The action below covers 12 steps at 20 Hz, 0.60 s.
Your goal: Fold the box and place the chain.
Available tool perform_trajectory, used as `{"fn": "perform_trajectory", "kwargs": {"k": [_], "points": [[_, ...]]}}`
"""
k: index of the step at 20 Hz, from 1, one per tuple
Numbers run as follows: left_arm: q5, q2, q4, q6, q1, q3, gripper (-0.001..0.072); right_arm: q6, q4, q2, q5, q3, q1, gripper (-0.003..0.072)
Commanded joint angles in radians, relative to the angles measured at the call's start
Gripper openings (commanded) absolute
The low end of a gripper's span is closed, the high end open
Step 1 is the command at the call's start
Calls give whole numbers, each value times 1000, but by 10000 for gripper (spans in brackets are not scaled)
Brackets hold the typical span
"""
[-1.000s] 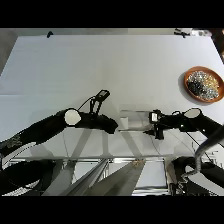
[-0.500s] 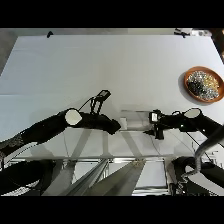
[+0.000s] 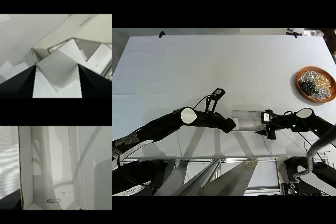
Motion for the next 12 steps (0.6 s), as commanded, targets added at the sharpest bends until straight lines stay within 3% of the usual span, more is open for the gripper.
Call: {"fn": "perform_trajectory", "kwargs": {"k": [1,12], "points": [[-80,-53,122,-181,-6,63,577,0,0,0,0,0,0,358],[-205,-128,424,-621,-49,242,557,0,0,0,0,0,0,358]]}}
